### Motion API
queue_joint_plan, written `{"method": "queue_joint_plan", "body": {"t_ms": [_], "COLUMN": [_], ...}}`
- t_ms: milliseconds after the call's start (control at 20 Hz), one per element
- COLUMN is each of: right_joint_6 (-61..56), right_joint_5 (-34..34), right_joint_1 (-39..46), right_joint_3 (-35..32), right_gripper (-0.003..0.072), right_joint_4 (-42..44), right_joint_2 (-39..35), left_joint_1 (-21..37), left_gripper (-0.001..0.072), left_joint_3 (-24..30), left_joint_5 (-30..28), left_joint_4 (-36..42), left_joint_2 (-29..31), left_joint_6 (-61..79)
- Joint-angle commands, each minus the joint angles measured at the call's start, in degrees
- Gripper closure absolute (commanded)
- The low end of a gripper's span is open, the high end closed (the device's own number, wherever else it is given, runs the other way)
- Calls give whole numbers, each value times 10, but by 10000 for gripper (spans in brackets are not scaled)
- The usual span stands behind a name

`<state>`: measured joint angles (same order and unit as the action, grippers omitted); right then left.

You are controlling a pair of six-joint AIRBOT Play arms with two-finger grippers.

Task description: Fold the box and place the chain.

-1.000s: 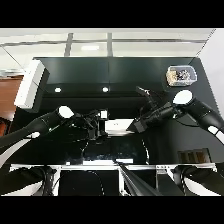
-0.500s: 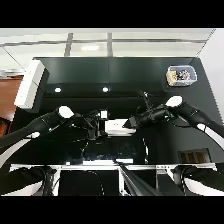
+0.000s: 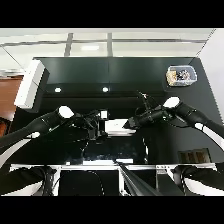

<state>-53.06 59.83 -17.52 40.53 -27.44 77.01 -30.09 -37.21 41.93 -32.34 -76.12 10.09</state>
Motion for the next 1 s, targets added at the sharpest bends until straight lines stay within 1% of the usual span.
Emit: {"method": "queue_joint_plan", "body": {"t_ms": [0, 150, 300, 350, 450, 500, 600, 650, 750, 900, 950], "right_joint_6": [-3, -3, -2, -2, -3, -7, -19, -21, -21, -21, -20], "right_joint_5": [-12, 6, 96, 128, 170, 183, 197, 203, 219, 224, 220], "right_joint_1": [0, 1, 24, 42, 91, 118, 171, 194, 238, 264, 264], "right_joint_3": [0, 3, 29, 36, 37, 37, 37, 37, 37, 37, 37], "right_gripper": [672, 672, 672, 672, 672, 672, 672, 672, 672, 672, 672], "right_joint_4": [-7, -4, -7, -12, -26, -39, -60, -63, -63, -63, -63], "right_joint_2": [1, -1, -28, -47, -94, -118, -160, -177, -198, -205, -205], "left_joint_1": [1, 1, 1, 1, 1, 1, 1, 1, 1, -1, -7], "left_gripper": [353, 353, 353, 353, 344, 286, -11, -11, -11, -11, -8], "left_joint_3": [0, 0, -1, -1, -2, -3, -10, -15, -30, -64, -78], "left_joint_5": [0, 0, 0, 0, 1, 1, 1, 7, 41, 95, 94], "left_joint_4": [0, 0, 0, 0, 0, 0, 0, -3, -5, -2, -2], "left_joint_2": [0, 0, 0, 1, 5, 10, 21, 28, 43, 60, 58], "left_joint_6": [0, 0, 0, 0, 0, 0, -1, -5, -11, -37, -71]}}
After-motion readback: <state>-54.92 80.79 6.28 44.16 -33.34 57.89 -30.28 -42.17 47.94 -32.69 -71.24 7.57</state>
